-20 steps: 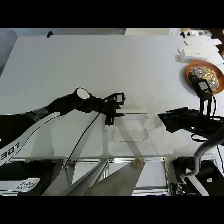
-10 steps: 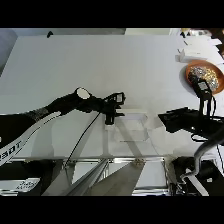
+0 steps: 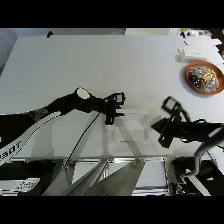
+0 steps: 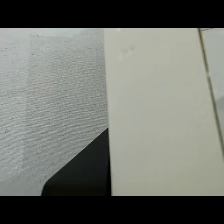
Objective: Fold the box and place the chain.
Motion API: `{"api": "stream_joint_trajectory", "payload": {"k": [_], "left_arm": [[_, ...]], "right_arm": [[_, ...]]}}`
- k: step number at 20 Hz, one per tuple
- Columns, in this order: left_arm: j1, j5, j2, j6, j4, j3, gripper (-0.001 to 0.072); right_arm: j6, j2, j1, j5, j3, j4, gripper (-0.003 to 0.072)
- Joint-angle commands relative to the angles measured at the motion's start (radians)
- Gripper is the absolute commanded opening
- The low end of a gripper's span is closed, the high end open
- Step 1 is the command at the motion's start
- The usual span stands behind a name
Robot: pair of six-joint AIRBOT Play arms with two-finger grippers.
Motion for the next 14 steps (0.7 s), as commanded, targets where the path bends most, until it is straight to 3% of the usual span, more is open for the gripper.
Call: {"api": "stream_joint_trajectory", "payload": {"k": [1,4,5,7,9,14], "left_arm": [[-0.001,0.000,-0.001,0.000,0.000,-0.001,0.0011],[-0.001,0.000,-0.001,0.000,0.000,-0.001,0.0011],[-0.001,0.000,-0.001,0.000,0.000,-0.001,0.0011],[-0.001,0.000,-0.001,0.000,0.000,-0.001,0.0010],[-0.001,0.000,-0.001,0.000,0.000,-0.001,0.0011],[-0.001,0.000,-0.001,0.000,0.000,-0.001,0.0011]], "right_arm": [[-0.244,-0.082,0.041,0.029,-0.029,-0.033,0.0020],[-0.246,-0.048,0.083,-0.025,-0.046,-0.215,0.0021],[-0.245,-0.023,0.125,-0.057,-0.064,-0.265,0.0060],[-0.245,0.036,0.209,-0.152,-0.122,-0.276,0.0493],[-0.249,0.085,0.292,-0.269,-0.194,-0.279,0.0664],[-0.215,0.087,0.483,-0.409,-0.301,-0.291,0.0687]]}}
